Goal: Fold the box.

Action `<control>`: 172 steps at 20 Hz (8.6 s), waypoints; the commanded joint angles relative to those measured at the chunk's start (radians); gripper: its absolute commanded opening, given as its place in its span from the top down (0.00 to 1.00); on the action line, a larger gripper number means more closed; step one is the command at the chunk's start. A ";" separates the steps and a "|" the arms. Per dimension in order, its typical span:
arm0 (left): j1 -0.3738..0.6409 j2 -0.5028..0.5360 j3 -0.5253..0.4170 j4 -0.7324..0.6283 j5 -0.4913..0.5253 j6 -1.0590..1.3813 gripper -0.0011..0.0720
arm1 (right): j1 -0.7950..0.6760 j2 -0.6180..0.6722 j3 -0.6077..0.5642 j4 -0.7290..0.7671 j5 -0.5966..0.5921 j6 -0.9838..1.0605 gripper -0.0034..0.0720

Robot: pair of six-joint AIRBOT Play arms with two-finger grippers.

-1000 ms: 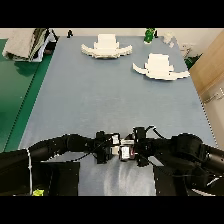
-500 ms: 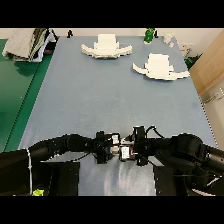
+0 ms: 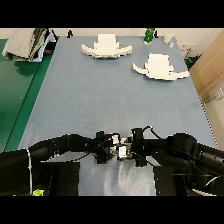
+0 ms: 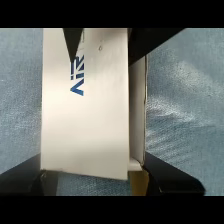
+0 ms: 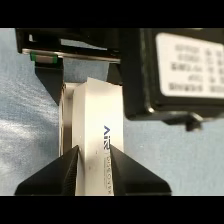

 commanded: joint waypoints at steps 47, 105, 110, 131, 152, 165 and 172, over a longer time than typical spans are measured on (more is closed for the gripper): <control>0.000 0.001 0.000 -0.001 0.000 0.000 0.37 | 0.068 0.127 -0.400 0.175 0.563 0.743 0.95; 0.274 0.290 0.008 0.306 -0.174 -0.478 0.37 | -0.487 -0.413 0.409 -0.185 -0.694 1.101 0.95; 0.703 0.272 0.077 0.531 -0.242 -0.678 0.37 | -0.487 -0.413 0.409 -0.185 -0.694 1.101 0.95; 1.141 -0.916 1.280 0.534 -0.156 -0.723 0.37 | -0.487 -0.413 0.409 -0.185 -0.694 1.101 0.95; 1.146 -0.932 1.280 0.519 -0.105 -0.727 0.02 | -0.487 -0.413 0.409 -0.185 -0.694 1.101 0.95; 1.270 -0.620 1.292 0.545 -0.806 -0.747 0.28 | -0.487 -0.413 0.409 -0.185 -0.694 1.101 0.95; 1.214 -0.421 1.282 0.485 -1.135 -0.888 0.97 | -0.487 -0.413 0.409 -0.185 -0.694 1.101 0.95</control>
